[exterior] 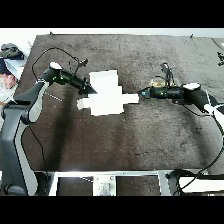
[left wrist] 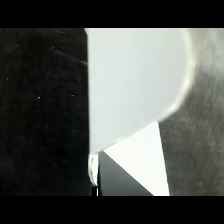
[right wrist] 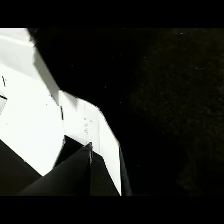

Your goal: Fold the box and place the chain.

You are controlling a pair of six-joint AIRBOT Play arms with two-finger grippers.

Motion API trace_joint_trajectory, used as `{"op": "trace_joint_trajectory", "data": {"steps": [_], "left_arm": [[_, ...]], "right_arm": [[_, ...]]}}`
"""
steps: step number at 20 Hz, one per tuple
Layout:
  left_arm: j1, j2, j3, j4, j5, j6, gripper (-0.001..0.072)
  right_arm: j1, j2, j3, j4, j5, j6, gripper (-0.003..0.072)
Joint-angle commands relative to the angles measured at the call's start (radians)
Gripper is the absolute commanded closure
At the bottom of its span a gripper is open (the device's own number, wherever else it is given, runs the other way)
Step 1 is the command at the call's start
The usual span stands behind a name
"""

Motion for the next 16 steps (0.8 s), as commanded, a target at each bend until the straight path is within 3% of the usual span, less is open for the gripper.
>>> {"op": "trace_joint_trajectory", "data": {"steps": [1,10,16], "left_arm": [[-0.001,0.004,0.001,0.0,0.03,0.154,0.0704],[-0.04,0.033,-0.002,0.082,0.224,0.186,0.0705],[-0.042,0.033,-0.002,0.167,0.252,0.196,0.0704]], "right_arm": [[-0.025,0.014,-0.008,-0.02,0.016,0.007,0.0459],[0.046,0.013,-0.042,-0.027,-0.092,-0.039,0.0458],[0.049,0.013,-0.042,-0.026,-0.079,-0.137,0.0457]]}}
